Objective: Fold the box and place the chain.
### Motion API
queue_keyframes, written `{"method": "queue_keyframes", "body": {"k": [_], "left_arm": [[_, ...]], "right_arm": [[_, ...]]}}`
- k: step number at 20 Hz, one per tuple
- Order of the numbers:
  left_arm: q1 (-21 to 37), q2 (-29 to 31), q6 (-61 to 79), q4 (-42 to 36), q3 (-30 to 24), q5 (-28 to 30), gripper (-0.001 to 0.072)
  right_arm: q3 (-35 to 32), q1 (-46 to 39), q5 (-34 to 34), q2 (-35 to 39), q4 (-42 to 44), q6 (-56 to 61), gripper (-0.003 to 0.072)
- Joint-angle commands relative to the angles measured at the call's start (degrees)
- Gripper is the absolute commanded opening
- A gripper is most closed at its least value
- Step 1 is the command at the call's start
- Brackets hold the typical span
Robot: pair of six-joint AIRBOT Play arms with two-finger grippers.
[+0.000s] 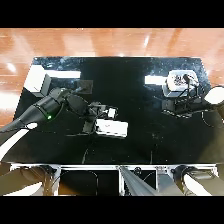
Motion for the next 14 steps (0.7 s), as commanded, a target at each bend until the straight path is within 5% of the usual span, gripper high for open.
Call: {"method": "queue_keyframes", "body": {"k": [1, 14], "left_arm": [[0.0, 0.0, -2.2, 0.2, -0.1, 0.0, 0.0621], [-0.1, 0.1, -8.9, 2.8, -0.2, 0.8, 0.0622]], "right_arm": [[0.0, 0.0, 0.2, 0.0, 0.0, -0.1, 0.0032], [0.0, 0.0, 0.2, 0.0, 0.0, -0.7, 0.0032]]}}
